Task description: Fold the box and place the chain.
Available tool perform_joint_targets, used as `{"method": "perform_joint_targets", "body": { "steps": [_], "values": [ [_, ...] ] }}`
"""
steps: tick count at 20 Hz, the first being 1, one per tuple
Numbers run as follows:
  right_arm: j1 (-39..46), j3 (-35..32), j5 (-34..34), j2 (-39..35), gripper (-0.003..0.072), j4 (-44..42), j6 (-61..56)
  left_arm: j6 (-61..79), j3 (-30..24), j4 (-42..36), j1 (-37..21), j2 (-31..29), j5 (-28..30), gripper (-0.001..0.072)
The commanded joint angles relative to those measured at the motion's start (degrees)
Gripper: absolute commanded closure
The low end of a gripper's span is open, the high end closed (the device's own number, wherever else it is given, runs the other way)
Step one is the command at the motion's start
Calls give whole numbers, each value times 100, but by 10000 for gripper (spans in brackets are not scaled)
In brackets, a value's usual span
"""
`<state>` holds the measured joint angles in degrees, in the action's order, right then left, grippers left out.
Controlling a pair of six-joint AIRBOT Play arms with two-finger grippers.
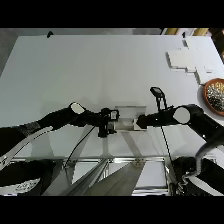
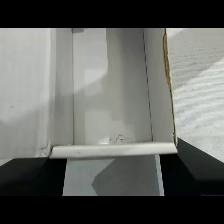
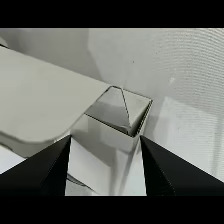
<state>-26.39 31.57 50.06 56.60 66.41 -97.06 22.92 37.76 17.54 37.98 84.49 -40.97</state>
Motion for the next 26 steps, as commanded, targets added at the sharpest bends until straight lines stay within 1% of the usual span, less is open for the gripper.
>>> {"method": "perform_joint_targets", "body": {
  "steps": [1, 4, 6, 7, 9, 13, 17, 20, 23, 26],
  "values": [
    [-470, 227, 55, 354, 250, 654, -907, 0, -2, 2, -2, -2, 2, 617],
    [-708, 435, 243, 673, 276, 1130, -1617, -2, -2, 2, -2, -2, 2, 617],
    [-791, 527, 256, 756, 277, 1458, -2004, 0, -2, 2, -2, -2, 2, 617],
    [-809, 573, 275, 787, 294, 1537, -2070, 0, -2, 2, -2, -2, 2, 617],
    [-807, 660, 313, 909, 334, 1567, -2170, 0, -2, 2, -2, -4, 2, 617],
    [-807, 881, 579, 1255, 334, 1567, -2212, 0, -2, 2, -2, -2, 2, 617],
    [-826, 898, 601, 1379, 334, 1569, -2450, 0, -2, 2, -2, -4, 2, 617],
    [-1029, 911, 553, 1567, 335, 1591, -2470, 0, -2, 2, -2, -4, 0, 617],
    [-1110, 920, 498, 1633, 359, 1596, -2529, 0, -2, 2, -2, -2, 2, 617],
    [-1110, 927, 496, 1633, 433, 1635, -2627, 0, -2, 2, -2, -2, 2, 617]
  ]
}}
